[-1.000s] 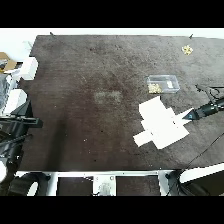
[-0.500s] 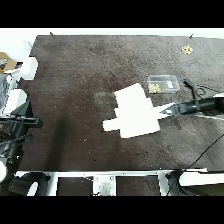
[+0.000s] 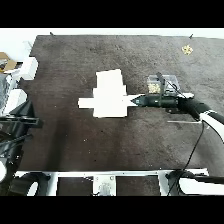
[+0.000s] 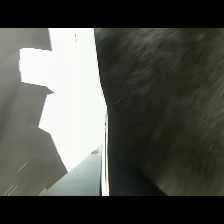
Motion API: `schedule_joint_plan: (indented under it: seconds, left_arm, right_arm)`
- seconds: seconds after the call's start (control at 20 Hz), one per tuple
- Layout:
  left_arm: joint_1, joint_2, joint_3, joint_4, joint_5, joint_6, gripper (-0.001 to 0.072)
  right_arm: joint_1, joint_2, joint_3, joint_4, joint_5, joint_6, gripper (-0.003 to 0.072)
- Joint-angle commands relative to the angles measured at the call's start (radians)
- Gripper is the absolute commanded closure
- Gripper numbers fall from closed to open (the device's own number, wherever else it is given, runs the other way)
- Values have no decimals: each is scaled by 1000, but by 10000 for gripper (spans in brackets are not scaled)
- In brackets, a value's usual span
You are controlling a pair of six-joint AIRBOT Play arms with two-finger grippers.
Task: Fold the box and place the chain.
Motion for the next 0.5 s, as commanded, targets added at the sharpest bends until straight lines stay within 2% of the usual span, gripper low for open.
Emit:
schedule_joint_plan:
  seconds: [0.0,0.15,0.25,0.45]
  left_arm:
    - [0,-2,7,-11,-154,-1,237]
    - [0,-63,62,-10,-270,3,249]
    - [0,-157,126,-10,-308,4,249]
    - [0,-504,309,-11,-483,3,248]
  right_arm:
    - [121,2,-5,36,-319,-20,687]
    - [156,2,-5,37,-389,-65,687]
    - [159,2,-5,37,-401,-79,687]
    - [159,-19,-5,40,-396,-85,688]
